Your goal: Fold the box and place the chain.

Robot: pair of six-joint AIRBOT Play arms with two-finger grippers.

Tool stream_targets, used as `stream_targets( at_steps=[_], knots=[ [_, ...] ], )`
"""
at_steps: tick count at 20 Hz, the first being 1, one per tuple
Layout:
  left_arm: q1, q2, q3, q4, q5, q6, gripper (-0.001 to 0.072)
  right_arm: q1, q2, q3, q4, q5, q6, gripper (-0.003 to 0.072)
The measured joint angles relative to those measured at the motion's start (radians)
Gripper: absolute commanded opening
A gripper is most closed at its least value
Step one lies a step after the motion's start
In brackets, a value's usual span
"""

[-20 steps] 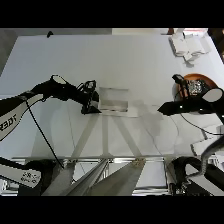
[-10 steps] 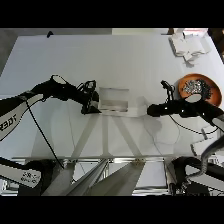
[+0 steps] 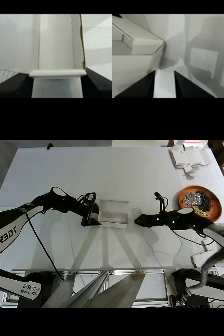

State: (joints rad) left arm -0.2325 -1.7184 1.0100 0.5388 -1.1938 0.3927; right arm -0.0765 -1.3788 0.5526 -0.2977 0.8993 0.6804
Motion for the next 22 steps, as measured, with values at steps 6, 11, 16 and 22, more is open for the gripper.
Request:
stream_targets(
  at_steps=[6,11,16,22],
  knots=[
    [0.0,0.0,0.0,0.0,0.0,0.0,0.0337,0.034,0.014,0.0,0.113,0.021,-0.049,0.0298],
    [0.0,0.0,0.0,0.0,0.0,0.0,0.0337,0.052,0.029,0.0,0.162,0.019,-0.078,0.0302],
    [0.0,0.0,0.0,0.0,0.0,0.0,0.0337,0.072,0.033,0.0,0.174,-0.02,-0.093,0.0369],
    [0.0,0.0,0.0,0.0,0.0,0.0,0.0337,0.152,0.033,0.005,0.171,-0.146,-0.103,0.0416]
  ],
)
